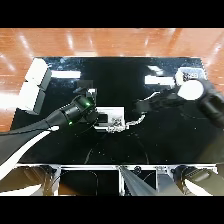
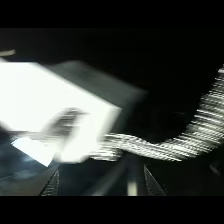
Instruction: Fold the box and place the chain.
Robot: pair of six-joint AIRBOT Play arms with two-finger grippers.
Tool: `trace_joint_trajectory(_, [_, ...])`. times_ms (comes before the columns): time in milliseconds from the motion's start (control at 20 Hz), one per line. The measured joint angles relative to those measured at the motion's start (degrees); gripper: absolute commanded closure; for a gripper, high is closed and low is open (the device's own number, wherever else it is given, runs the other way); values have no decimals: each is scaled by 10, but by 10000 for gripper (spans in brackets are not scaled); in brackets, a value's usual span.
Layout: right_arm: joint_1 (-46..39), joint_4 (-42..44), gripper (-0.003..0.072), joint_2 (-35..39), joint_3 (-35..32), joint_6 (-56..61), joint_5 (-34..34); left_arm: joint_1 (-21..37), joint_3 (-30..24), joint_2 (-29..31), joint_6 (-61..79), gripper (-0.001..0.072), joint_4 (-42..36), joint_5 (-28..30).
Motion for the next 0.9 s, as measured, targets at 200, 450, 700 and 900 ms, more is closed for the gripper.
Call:
trace_joint_trajectory(200, [-166,73,79,10,-97,-49,-27,0,0,0,0,684,0,0])
trace_joint_trajectory(450, [-221,201,79,-71,-143,-114,-86,0,0,0,0,684,0,0])
trace_joint_trajectory(700, [-188,270,79,-171,-109,-150,-110,0,0,0,0,684,0,0])
trace_joint_trajectory(900, [-149,299,79,-219,-77,-156,-117,0,0,0,0,684,0,0])
